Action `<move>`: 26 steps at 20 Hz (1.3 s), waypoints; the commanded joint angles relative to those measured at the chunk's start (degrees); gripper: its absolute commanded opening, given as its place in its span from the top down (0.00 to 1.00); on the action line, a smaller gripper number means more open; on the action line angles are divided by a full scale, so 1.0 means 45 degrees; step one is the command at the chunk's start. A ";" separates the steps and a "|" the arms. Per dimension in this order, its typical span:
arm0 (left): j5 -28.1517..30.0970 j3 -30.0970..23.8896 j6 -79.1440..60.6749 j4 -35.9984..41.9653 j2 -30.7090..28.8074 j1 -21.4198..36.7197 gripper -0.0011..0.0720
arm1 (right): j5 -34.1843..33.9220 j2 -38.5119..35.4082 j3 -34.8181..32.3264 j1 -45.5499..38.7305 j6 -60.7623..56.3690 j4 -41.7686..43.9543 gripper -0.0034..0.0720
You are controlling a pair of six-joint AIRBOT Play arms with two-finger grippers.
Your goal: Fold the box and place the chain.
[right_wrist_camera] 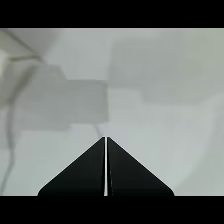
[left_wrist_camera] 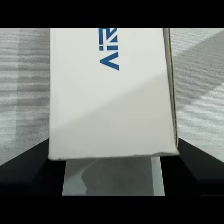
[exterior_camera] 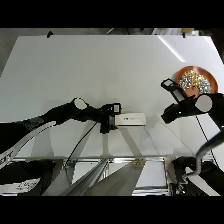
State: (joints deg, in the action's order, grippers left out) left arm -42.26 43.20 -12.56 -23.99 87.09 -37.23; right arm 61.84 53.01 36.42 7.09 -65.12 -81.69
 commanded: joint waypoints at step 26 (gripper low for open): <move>0.0015 -0.0005 0.2055 0.0277 -0.2948 0.1889 0.64 | 0.1360 0.0107 0.0005 -0.1151 -0.2885 -0.1171 0.94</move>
State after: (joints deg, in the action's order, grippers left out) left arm -42.28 43.16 -8.03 -21.93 79.46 -32.64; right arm 67.96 53.45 36.42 1.93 -78.06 -86.98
